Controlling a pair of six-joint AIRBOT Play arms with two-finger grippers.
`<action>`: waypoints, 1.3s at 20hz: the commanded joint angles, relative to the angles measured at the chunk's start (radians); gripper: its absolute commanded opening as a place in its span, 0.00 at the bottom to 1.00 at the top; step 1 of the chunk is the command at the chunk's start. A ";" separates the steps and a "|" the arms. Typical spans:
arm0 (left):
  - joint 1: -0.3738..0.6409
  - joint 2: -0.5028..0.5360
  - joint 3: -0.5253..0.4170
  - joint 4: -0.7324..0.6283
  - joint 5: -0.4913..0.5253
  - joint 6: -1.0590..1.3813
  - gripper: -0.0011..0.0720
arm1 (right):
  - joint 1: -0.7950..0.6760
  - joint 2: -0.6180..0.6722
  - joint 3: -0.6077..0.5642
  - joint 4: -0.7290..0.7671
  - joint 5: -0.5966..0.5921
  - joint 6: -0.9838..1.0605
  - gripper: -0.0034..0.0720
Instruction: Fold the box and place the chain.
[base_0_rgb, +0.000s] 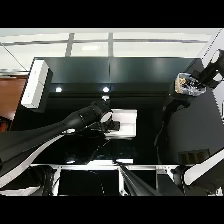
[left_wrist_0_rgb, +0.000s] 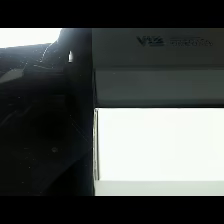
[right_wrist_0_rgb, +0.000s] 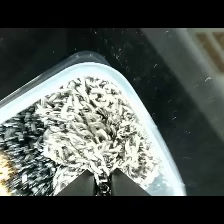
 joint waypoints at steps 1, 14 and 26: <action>0.001 -0.001 0.000 0.000 0.002 0.000 0.05 | 0.005 0.095 0.010 -0.005 -0.021 -0.137 0.06; 0.001 -0.001 0.000 0.000 0.001 0.000 0.05 | 0.103 0.787 0.007 0.273 -0.057 -0.472 0.06; 0.001 -0.001 0.000 0.000 0.000 0.000 0.05 | 0.212 1.019 -0.098 0.650 0.234 -0.620 0.06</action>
